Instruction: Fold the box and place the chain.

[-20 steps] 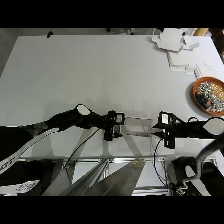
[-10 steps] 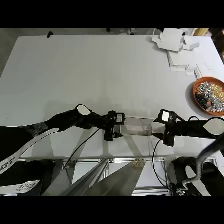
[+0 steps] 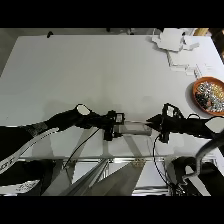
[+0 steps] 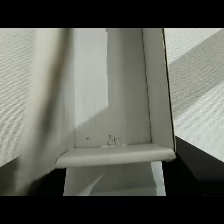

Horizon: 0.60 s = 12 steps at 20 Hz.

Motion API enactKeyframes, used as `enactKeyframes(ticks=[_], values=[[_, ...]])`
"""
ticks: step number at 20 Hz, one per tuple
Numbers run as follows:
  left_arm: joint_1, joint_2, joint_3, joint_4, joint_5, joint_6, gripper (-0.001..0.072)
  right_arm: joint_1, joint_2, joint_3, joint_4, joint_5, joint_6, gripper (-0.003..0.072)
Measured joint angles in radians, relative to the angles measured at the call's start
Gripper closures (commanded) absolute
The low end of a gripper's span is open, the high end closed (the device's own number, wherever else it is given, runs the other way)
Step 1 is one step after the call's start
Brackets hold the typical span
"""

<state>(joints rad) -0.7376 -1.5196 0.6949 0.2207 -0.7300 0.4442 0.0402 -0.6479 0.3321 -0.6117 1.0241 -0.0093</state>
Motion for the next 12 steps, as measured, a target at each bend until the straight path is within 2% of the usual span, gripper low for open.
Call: enactKeyframes(ticks=[1,2,5,12], values=[[0.000,0.000,0.000,-0.001,0.001,-0.001,0.0491,0.000,-0.008,0.000,0.019,-0.030,-0.003,0.0413],[0.000,0.000,0.000,-0.001,0.003,-0.001,0.0491,0.000,-0.018,0.000,0.030,-0.058,-0.008,0.0334],[0.000,0.000,0.000,-0.001,0.002,-0.001,0.0491,0.000,-0.042,0.000,0.023,-0.142,0.010,0.0326],[0.000,0.000,0.000,-0.001,0.001,-0.002,0.0491,0.000,-0.056,0.000,-0.161,-0.228,0.178,0.0327]])
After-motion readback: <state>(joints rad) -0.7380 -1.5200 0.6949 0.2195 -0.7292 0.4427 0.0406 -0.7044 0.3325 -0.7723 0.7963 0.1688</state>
